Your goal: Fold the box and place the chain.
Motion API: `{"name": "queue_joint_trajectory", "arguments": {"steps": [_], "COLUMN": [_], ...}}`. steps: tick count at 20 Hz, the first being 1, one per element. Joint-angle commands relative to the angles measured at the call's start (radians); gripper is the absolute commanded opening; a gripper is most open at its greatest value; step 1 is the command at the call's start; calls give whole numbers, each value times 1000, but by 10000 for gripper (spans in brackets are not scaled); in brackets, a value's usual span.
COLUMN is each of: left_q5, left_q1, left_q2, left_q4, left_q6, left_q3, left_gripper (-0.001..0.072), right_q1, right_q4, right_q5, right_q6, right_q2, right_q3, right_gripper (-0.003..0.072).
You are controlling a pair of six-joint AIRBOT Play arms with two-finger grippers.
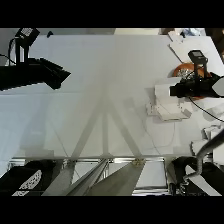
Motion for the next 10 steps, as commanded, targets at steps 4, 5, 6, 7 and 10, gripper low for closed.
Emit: {"name": "queue_joint_trajectory", "arguments": {"steps": [4,5,6,7,10], "left_q5": [0,0,0,0,0], "left_q1": [0,0,0,0,0], "left_q2": [0,0,0,0,0], "left_q4": [0,0,0,0,0], "left_q6": [0,0,0,0,0], "left_q3": [0,0,0,0,0], "left_gripper": [399,399,399,399,399], "right_q1": [0,0,0,0,0], "right_q4": [0,0,2,6,24], "right_q5": [0,-19,-58,-94,-167], "right_q6": [0,0,0,0,0], "right_q2": [0,0,0,0,0], "right_q3": [1,1,1,1,1], "right_gripper": [8,8,8,8,8]}}
